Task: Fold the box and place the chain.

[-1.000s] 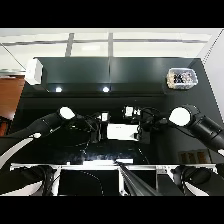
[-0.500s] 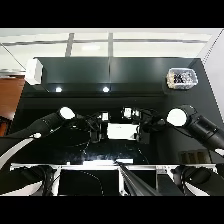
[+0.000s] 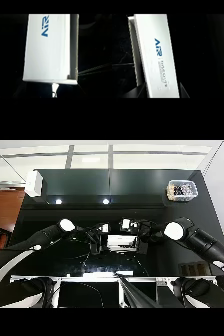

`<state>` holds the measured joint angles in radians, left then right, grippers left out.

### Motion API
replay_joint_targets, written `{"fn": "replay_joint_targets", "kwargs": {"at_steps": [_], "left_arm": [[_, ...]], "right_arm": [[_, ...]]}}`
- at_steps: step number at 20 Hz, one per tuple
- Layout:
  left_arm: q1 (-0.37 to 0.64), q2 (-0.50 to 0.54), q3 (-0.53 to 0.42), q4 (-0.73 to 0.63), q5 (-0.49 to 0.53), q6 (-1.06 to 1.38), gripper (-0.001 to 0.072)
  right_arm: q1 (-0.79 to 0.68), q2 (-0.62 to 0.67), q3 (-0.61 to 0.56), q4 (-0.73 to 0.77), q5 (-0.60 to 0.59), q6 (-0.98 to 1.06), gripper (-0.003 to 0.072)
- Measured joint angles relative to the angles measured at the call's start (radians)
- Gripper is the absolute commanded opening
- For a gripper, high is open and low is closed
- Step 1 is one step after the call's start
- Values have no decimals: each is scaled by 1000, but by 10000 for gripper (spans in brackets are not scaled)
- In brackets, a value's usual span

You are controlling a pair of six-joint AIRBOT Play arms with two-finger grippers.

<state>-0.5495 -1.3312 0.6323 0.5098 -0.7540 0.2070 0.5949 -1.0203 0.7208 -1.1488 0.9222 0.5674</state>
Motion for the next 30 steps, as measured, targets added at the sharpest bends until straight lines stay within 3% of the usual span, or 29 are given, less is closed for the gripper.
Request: {"fn": "replay_joint_targets", "kwargs": {"at_steps": [5,6,30], "left_arm": [[0,0,0,1,0,3,504],[0,0,0,1,-1,3,504],[0,0,0,2,-3,2,504]], "right_arm": [[1,0,0,19,27,5,463],[1,0,0,22,31,5,337],[1,0,-13,32,32,5,333]]}}
